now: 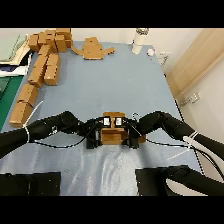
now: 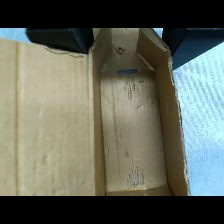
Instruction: Fold the box.
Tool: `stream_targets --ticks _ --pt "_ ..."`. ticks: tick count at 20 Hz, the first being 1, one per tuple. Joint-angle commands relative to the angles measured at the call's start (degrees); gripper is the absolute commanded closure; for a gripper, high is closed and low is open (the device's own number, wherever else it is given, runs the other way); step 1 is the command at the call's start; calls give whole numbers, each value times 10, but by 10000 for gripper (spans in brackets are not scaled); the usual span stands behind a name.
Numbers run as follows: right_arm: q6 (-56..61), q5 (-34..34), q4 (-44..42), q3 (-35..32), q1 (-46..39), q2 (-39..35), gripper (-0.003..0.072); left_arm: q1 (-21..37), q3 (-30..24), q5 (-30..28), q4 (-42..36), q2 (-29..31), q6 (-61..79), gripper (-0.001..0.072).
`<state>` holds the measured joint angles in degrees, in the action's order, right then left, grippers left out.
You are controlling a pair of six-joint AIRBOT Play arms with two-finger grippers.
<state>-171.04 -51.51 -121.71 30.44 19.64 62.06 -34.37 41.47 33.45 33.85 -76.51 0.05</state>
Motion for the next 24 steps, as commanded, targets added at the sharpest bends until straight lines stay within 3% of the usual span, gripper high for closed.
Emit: stream_targets --ticks 1,10,11,12,24 --pt "0 0 0 0 0 0 179 -5 0 0 -20 0 21 16" --pt "0 0 0 0 0 0 179 -6 0 1 -19 -9 20 18" --pt "0 0 0 0 0 0 179 -6 0 1 -19 -9 21 99" --pt "0 0 0 0 0 0 179 -6 0 1 -17 -9 21 265" --pt "0 0 0 0 0 0 179 -5 0 1 -17 -9 21 271"
